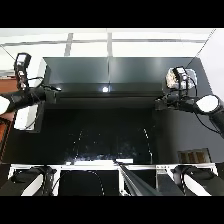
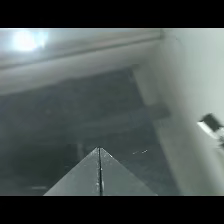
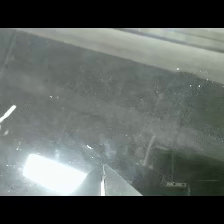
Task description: Fold the box and place the chain.
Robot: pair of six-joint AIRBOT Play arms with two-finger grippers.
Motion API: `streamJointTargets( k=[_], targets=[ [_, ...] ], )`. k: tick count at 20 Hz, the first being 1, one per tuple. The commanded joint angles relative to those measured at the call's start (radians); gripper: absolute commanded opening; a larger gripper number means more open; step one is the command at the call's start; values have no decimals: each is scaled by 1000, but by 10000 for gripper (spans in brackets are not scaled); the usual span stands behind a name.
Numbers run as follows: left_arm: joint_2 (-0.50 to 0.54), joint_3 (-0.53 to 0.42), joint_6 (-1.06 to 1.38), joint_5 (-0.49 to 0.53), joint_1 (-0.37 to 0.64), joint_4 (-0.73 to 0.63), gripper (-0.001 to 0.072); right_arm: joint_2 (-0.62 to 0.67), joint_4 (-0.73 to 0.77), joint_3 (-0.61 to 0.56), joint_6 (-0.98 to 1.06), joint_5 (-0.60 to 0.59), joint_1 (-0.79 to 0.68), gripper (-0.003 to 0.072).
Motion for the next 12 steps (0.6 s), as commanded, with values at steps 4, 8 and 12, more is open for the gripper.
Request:
streamJointTargets(
  k=[4,8,12],
  targets=[
    [90,-149,-63,73,-13,62,25,-1,-16,-8,1,-15,6,16],
    [89,-149,-63,61,-14,61,26,-1,-16,-8,1,-15,6,16],
    [89,-149,-63,61,-14,61,26,-1,-16,-8,1,-15,6,16]
  ],
)
